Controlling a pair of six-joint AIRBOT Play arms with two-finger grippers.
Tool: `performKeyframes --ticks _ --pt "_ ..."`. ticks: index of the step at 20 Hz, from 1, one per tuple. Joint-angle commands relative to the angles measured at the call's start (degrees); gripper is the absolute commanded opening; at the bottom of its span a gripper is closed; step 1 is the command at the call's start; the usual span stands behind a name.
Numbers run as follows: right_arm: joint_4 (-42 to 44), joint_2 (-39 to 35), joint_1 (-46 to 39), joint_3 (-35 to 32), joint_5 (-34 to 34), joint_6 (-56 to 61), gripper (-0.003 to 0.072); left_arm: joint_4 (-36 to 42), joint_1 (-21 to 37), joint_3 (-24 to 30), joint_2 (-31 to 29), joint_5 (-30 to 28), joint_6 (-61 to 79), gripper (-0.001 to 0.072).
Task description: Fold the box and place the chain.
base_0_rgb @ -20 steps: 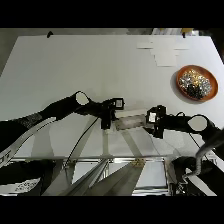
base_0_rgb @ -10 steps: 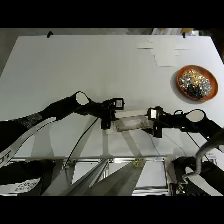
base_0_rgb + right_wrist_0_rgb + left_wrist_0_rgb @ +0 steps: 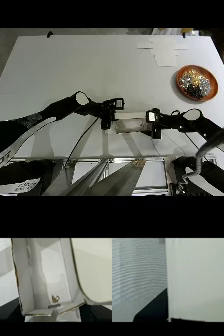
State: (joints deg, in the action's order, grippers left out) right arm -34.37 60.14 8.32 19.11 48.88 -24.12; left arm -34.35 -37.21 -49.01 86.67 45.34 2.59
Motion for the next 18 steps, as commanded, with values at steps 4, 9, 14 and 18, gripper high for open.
performKeyframes --ticks 4,9,14,18 --pt "-3.4 0.1 1.3 -0.6 1.4 4.8 0.0638 0.0 0.0 0.0 0.0 -0.1 -0.1 0.0009" --pt "-3.3 2.0 1.3 -0.7 1.0 4.0 0.0594 0.0 0.0 0.0 0.0 -0.1 -0.1 0.0009" --pt "-2.3 2.6 1.3 -0.7 -0.1 2.4 0.0574 0.0 0.0 0.0 0.0 -0.1 -0.1 0.0009" --pt "-1.7 2.8 1.3 -0.7 -0.2 1.0 0.0517 0.0 0.0 0.0 0.0 -0.1 -0.1 0.0009"
